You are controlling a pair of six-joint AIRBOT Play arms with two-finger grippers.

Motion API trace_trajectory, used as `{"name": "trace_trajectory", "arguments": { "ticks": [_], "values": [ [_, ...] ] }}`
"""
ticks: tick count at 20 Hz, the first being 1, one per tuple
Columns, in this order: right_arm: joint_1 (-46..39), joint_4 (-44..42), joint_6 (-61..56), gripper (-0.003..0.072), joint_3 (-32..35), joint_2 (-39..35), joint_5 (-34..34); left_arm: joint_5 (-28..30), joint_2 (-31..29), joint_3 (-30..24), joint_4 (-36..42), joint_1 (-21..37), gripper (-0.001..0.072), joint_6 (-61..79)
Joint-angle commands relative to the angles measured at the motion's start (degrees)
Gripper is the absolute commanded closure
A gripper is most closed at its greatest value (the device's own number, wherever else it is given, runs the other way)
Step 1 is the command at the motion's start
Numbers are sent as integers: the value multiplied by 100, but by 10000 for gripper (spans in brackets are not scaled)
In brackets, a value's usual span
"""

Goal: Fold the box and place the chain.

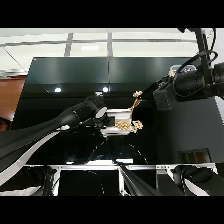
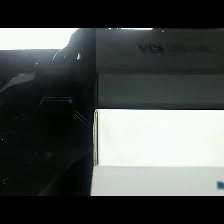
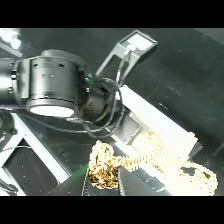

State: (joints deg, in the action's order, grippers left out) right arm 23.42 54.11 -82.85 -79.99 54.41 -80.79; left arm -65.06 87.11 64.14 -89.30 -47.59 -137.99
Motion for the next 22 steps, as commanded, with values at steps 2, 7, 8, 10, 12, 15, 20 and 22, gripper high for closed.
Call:
{"name": "trace_trajectory", "arguments": {
  "ticks": [2,7,8,10,12,15,20,22],
  "values": [
    [-85,-28,125,670,-87,2,-42,0,-4,4,0,2,677,0],
    [-824,-20,175,670,-369,2,-367,-15,-4,4,0,2,677,0],
    [-935,-22,177,670,-420,2,-472,-15,-4,4,0,2,677,0],
    [-1047,-66,177,669,-431,0,-612,-13,-4,4,0,2,677,0],
    [-1051,-188,212,670,-431,0,-682,-13,-4,4,0,2,677,0],
    [-1054,-503,260,670,-435,0,-675,-13,-4,4,0,2,677,0],
    [-1054,-1410,398,670,-439,0,-511,-13,-4,4,0,2,677,0],
    [-1051,-1799,516,670,-439,2,-345,-13,-4,4,0,2,677,0]
  ]
}}
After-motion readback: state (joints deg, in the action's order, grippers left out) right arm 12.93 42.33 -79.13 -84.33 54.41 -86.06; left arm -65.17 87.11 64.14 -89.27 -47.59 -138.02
